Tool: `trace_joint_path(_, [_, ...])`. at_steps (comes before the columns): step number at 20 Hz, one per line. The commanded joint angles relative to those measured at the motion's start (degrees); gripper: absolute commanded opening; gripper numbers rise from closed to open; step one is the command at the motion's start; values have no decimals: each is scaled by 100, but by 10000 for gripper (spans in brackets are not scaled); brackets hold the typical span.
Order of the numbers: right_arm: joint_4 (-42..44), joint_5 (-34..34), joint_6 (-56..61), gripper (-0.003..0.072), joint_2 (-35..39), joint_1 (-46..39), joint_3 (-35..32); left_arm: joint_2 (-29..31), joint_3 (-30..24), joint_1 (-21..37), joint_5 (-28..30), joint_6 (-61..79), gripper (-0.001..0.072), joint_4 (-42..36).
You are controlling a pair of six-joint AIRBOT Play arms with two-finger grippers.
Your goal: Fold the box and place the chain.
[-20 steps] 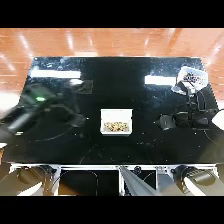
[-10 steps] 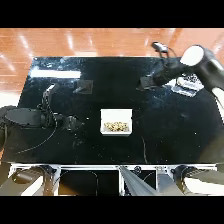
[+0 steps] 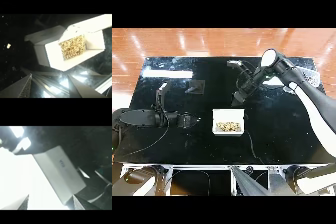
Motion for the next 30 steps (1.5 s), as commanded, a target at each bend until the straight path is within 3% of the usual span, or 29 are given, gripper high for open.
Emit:
trace_joint_path(1, [0,481,-380,664,-50,168,26,4,-4,-2,-83,24,558,-20])
trace_joint_path(12, [-177,841,-267,660,-50,575,-24,2,-4,-2,-214,24,558,-17])
trace_joint_path(13, [-350,863,-251,550,-50,667,-42,2,-4,-2,-214,24,558,-17])
trace_joint_path(23, [-831,684,-107,551,26,1062,-42,2,-4,-2,-210,24,558,-20])
trace_joint_path(25, [-874,577,-81,445,129,1062,-57,2,-4,-2,-210,24,558,-20])
trace_joint_path(30, [-874,103,-81,442,664,1064,-717,2,-4,-2,-212,24,558,-20])
